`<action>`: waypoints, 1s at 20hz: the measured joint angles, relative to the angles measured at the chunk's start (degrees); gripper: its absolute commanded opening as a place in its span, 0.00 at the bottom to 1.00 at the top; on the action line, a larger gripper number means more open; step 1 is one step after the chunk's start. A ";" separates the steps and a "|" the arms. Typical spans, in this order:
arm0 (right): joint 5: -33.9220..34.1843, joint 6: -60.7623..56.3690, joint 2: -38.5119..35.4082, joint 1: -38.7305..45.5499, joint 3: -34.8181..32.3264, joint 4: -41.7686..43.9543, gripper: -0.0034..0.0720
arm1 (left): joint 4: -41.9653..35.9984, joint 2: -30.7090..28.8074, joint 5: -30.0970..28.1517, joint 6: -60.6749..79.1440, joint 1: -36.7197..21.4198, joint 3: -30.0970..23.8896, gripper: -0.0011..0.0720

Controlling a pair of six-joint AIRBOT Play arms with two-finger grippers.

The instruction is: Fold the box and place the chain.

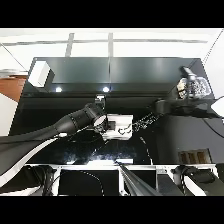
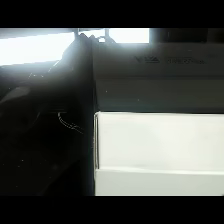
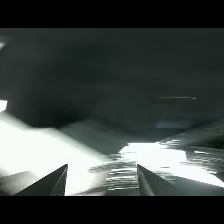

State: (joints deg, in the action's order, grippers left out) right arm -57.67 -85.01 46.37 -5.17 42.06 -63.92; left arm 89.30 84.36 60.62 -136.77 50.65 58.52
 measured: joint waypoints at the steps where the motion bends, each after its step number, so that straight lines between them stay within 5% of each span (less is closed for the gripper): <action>1: 2.36 -2.43 0.15 2.84 -1.31 -5.09 0.98 | 0.00 0.00 0.00 0.00 0.00 0.00 0.06; 5: 13.68 -10.95 6.69 11.80 -4.44 -14.88 0.98 | 0.00 0.02 0.00 0.00 0.00 0.00 0.06; 7: 19.98 -14.23 11.89 14.10 -4.83 -15.04 0.97 | 0.00 0.13 0.04 0.00 0.00 0.00 0.06; 9: 25.16 -16.13 17.42 15.26 -4.55 -13.09 0.83 | 0.02 0.26 0.07 0.00 0.00 0.00 0.06; 12: 30.71 -17.66 24.98 16.04 -2.54 -10.43 0.83 | 0.00 0.33 0.07 0.00 0.00 0.00 0.06; 13: 31.54 -17.92 26.84 16.15 -1.66 -9.73 0.73 | 0.02 0.33 0.07 0.00 0.00 0.00 0.06; 16: 33.14 -18.05 30.93 16.31 1.01 -8.46 0.12 | 0.02 0.37 0.09 0.00 0.00 -0.02 0.06; 20: 30.62 -14.36 32.89 16.20 3.67 -7.78 0.10 | 0.02 0.37 0.09 0.00 0.00 0.00 0.06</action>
State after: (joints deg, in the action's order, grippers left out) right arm -27.05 -99.37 79.26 11.03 45.74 -71.70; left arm 89.32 84.73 60.71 -136.77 50.65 58.52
